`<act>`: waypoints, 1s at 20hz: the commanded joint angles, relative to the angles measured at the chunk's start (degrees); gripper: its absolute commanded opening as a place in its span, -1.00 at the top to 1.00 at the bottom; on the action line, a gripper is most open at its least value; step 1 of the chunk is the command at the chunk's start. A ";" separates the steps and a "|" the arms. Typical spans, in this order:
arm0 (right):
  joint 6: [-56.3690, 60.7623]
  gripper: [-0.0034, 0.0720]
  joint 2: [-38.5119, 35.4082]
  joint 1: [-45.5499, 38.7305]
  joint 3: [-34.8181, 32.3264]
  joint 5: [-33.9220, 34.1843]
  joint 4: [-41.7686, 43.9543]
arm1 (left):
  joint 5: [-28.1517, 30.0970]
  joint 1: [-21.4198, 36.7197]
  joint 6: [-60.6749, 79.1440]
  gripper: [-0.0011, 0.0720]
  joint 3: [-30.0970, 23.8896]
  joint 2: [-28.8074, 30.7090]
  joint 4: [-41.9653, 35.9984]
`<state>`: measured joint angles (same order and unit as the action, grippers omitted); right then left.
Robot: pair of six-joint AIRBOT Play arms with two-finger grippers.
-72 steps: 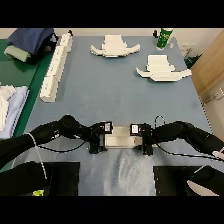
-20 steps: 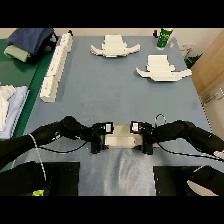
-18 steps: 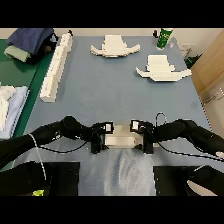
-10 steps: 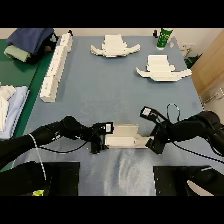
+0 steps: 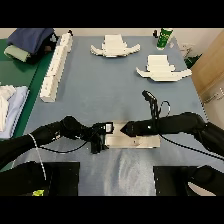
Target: Fold the box.
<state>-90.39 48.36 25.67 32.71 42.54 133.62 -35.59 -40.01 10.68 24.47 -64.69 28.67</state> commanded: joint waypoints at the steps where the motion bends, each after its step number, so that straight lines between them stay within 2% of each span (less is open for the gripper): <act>1: 1.88 0.22 7.85 0.13 2.51 -10.99 1.03 | 0.04 0.00 0.00 -0.19 0.00 0.02 0.00; 2: 1.88 0.23 10.21 0.00 3.30 -11.32 0.02 | 0.07 0.00 0.00 -0.19 0.00 0.04 0.00; 4: 1.81 0.56 14.69 0.04 3.63 -11.02 -0.39 | 0.00 -0.02 0.00 -0.19 0.00 0.04 0.00; 8: 0.09 0.56 21.38 1.27 3.63 -10.19 -0.55 | 0.02 -0.02 0.00 -0.19 0.00 0.02 0.00; 11: -1.70 0.57 23.50 2.51 3.63 -10.27 -0.55 | 0.04 0.00 0.00 -0.19 0.00 0.02 0.00; 16: -4.46 0.56 20.72 2.49 3.89 -10.60 -0.79 | 0.00 -0.02 0.00 -0.19 0.00 0.02 0.00; 20: -4.79 0.56 10.62 2.51 4.48 -8.37 -7.28 | 0.02 0.00 0.00 -0.19 0.00 0.02 0.00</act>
